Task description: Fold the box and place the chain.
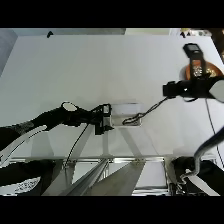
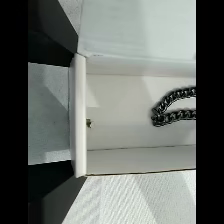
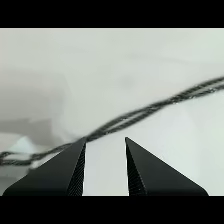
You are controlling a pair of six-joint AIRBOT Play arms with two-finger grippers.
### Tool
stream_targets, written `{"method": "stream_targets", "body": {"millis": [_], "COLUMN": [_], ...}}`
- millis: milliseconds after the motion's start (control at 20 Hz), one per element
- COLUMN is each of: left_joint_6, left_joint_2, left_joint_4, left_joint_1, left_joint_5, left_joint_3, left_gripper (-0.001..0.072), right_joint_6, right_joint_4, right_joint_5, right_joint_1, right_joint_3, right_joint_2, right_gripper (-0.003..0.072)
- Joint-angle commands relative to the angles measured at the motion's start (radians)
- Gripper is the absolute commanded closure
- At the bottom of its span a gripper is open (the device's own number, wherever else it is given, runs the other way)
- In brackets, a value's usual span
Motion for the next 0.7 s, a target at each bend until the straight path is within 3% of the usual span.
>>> {"method": "stream_targets", "body": {"millis": [0,400,650], "left_joint_6": [0.0,0.0,0.0], "left_joint_2": [0.0,0.0,0.0], "left_joint_4": [0.0,0.0,0.0], "left_joint_1": [0.0,0.0,0.0], "left_joint_5": [0.0,0.0,0.0], "left_joint_3": [0.0,0.0,0.0], "left_gripper": [0.0575,0.0575,0.0575], "right_joint_6": [-0.09,-0.106,-0.113], "right_joint_4": [-0.003,0.002,0.005], "right_joint_5": [0.002,-0.116,-0.207], "right_joint_1": [-0.173,-0.195,-0.198], "right_joint_3": [0.004,0.004,0.005], "right_joint_2": [-0.082,-0.412,-0.491], "right_gripper": [0.0409,0.0408,0.0408]}}
